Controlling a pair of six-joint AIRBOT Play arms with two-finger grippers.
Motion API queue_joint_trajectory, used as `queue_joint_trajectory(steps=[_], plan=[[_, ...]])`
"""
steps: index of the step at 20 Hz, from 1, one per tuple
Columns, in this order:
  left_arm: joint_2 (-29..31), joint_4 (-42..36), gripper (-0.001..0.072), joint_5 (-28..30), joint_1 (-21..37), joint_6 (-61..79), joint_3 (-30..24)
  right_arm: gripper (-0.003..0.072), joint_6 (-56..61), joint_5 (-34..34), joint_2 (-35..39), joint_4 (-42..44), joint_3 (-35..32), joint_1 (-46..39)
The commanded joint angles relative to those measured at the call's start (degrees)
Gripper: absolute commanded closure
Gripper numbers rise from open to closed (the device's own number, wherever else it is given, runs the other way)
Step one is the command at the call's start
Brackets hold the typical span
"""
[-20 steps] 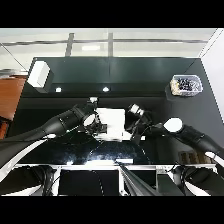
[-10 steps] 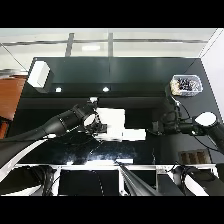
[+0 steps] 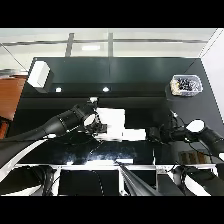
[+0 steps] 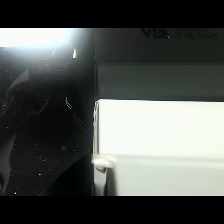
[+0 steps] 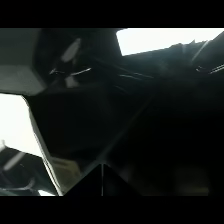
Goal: Fold the box and place the chain.
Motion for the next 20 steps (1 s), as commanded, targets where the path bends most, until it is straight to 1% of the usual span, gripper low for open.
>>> queue_joint_trajectory(steps=[1, 2, 3, 4, 5, 6, 10, 13, 16, 19, 20], plan=[[-0.02, 0.02, 0.0678, 0.00, 0.02, 0.00, -0.04, 0.0660, -5.22, -7.28, -4.52, 11.10, -0.52, 5.49], [-0.02, 0.00, 0.0678, 0.00, 0.02, 0.00, -0.04, 0.0648, -6.75, -8.59, -5.03, 13.46, -0.52, 6.43], [-0.02, 0.00, 0.0678, 0.00, 0.02, 0.00, -0.04, 0.0482, -7.80, -9.16, -5.05, 15.39, -0.46, 6.78], [-0.02, 0.00, 0.0678, 0.00, 0.02, 0.00, -0.04, 0.0299, -8.35, -8.59, -5.03, 15.96, -0.07, 6.78], [-0.02, 0.00, 0.0678, 0.02, 0.02, 0.00, -0.04, 0.0166, -9.57, -6.97, -5.03, 15.89, 0.72, 6.75], [-0.02, 0.02, 0.0678, 0.00, 0.02, 0.00, -0.04, 0.0066, -10.91, -5.16, -5.03, 15.91, 1.53, 6.75], [-0.02, 0.02, 0.0678, 0.04, 0.02, 0.00, -0.04, 0.0064, -12.61, 0.39, -5.03, 15.93, 4.46, 6.86], [-0.02, 0.02, 0.0678, 0.02, 0.02, 0.00, -0.04, 0.0065, -12.57, 3.17, -5.03, 16.50, 6.71, 7.21], [-0.02, 0.02, 0.0678, 0.02, 0.02, 0.00, -0.04, 0.0064, -12.09, 2.84, -5.03, 17.07, 8.46, 9.73], [-0.02, 0.02, 0.0678, 0.02, 0.02, 0.00, -0.04, 0.0067, -8.70, -0.28, -5.03, 17.35, 9.66, 13.88], [-0.02, 0.04, 0.0678, 0.02, 0.02, 0.02, -0.04, 0.0085, -7.54, -1.20, -5.03, 17.07, 10.21, 15.13]])
